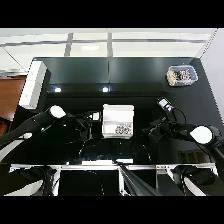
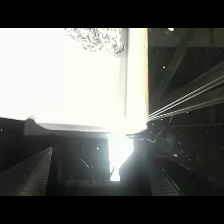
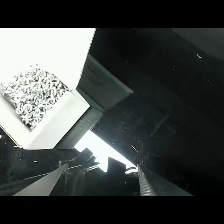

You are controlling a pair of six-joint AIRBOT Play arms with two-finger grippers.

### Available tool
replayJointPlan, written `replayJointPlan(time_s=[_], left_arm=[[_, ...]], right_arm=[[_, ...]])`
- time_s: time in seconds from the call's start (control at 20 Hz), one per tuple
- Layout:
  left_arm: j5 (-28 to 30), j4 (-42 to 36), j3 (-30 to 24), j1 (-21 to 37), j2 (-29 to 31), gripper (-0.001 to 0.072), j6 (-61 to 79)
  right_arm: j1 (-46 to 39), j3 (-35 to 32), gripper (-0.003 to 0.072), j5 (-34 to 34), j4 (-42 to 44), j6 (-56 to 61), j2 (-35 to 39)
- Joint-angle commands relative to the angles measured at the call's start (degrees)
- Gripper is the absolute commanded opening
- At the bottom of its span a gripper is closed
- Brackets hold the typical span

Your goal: Fold the box and place the chain.

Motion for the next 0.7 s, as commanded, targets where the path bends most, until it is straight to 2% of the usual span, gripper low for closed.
replayJointPlan(time_s=[0.0,0.55,0.6,0.65], left_arm=[[0.0,-3.7,1.4,-0.4,-2.3,0.0713,1.9],[2.5,-4.2,1.9,-4.0,-2.9,0.0709,1.9],[2.6,-3.8,1.9,-4.7,-2.9,0.0674,2.0],[2.7,-3.7,1.9,-5.0,-2.9,0.0592,2.1]], right_arm=[[0.0,0.0,0.0493,0.1,0.0,0.1,0.0],[0.0,0.0,0.0493,0.1,0.0,0.2,0.0],[0.0,0.0,0.0493,0.1,0.0,0.2,0.0],[0.0,0.0,0.0493,0.1,0.0,0.2,0.0]])
